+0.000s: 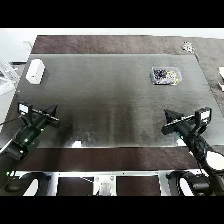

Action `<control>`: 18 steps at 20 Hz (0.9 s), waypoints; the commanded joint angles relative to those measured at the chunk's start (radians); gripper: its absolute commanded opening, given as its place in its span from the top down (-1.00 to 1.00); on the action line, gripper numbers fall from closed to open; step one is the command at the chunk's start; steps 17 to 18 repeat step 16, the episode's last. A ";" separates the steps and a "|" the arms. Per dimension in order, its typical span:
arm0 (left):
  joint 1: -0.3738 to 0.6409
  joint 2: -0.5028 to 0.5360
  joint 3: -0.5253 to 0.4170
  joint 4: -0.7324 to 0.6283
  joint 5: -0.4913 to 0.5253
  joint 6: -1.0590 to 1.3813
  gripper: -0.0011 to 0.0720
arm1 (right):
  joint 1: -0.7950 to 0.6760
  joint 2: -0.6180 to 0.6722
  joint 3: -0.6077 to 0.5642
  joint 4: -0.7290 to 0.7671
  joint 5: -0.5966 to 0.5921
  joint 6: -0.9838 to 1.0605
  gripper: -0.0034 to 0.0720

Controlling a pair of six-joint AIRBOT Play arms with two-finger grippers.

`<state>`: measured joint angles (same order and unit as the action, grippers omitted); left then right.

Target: Fold the box and place the chain.

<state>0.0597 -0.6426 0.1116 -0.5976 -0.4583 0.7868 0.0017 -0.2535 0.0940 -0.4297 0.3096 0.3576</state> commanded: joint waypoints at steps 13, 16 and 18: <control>-0.002 0.002 -0.023 -0.039 -0.032 0.023 0.92 | 0.002 0.009 -0.028 0.000 0.008 0.005 0.87; -0.002 0.002 -0.023 -0.039 -0.032 0.023 0.92 | 0.002 0.009 -0.028 0.000 0.008 0.005 0.87; -0.002 0.002 -0.023 -0.039 -0.032 0.023 0.92 | 0.002 0.009 -0.028 0.000 0.008 0.005 0.87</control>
